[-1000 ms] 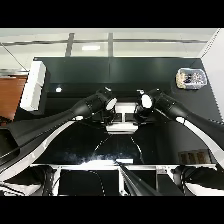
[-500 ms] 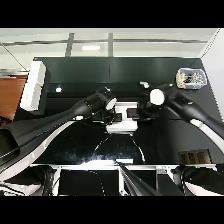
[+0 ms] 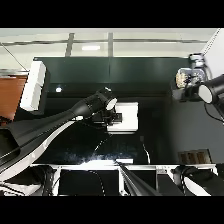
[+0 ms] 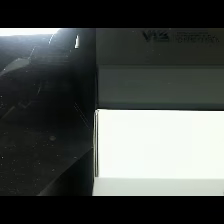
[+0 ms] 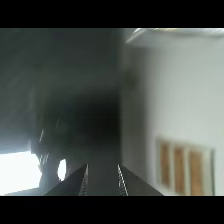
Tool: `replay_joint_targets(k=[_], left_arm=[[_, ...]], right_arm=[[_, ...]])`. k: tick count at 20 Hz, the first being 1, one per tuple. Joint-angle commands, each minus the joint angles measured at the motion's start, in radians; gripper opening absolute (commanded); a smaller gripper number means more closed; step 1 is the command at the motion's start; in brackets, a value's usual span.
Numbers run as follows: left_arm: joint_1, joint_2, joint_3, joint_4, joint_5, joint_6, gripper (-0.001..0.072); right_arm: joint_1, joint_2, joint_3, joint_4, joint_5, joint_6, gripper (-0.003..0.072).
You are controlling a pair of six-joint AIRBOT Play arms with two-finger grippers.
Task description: Fold the box and place the chain.
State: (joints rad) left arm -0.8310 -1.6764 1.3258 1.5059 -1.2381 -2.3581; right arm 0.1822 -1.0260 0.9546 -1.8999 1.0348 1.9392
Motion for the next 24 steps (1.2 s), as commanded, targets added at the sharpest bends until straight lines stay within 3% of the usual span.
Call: replay_joint_targets(k=[1, 2, 3, 5, 10, 12, 13, 14, 15, 24], left_arm=[[0.000, 0.000, 0.001, 0.004, -0.001, 0.001, 0.0026], [0.000, 0.000, 0.001, 0.004, 0.000, 0.001, 0.0026], [0.000, 0.000, 0.001, 0.004, 0.000, 0.001, 0.0026], [0.000, 0.000, 0.001, 0.004, -0.001, 0.001, 0.0025], [0.000, 0.000, 0.001, 0.003, -0.001, 0.001, 0.0026], [0.000, 0.000, 0.001, 0.003, -0.001, 0.001, 0.0026], [0.000, 0.000, 0.001, 0.003, -0.002, 0.001, 0.0025], [0.000, 0.000, 0.001, 0.001, -0.002, 0.001, 0.0026], [0.000, 0.000, 0.001, 0.001, -0.002, 0.001, 0.0026], [0.000, 0.000, 0.000, 0.001, -0.005, 0.001, 0.0026]], right_arm=[[-0.234, -0.039, -0.037, -0.066, -0.332, 0.206, 0.0370], [-0.297, -0.080, -0.022, 0.009, -0.422, 0.220, 0.0655], [-0.342, -0.133, 0.013, 0.087, -0.473, 0.182, 0.0720], [-0.402, -0.286, 0.174, 0.201, -0.423, 0.069, 0.0720], [-0.451, -0.731, 0.759, 0.277, 0.067, -0.064, 0.0720], [-0.463, -0.842, 0.890, 0.277, 0.163, -0.063, 0.0720], [-0.468, -0.879, 0.929, 0.275, 0.184, -0.067, 0.0704], [-0.474, -0.907, 0.954, 0.276, 0.180, -0.067, 0.0630], [-0.476, -0.926, 0.966, 0.276, 0.173, -0.068, 0.0621], [-0.513, -0.986, 0.971, 0.271, 0.050, -0.091, 0.0621]])
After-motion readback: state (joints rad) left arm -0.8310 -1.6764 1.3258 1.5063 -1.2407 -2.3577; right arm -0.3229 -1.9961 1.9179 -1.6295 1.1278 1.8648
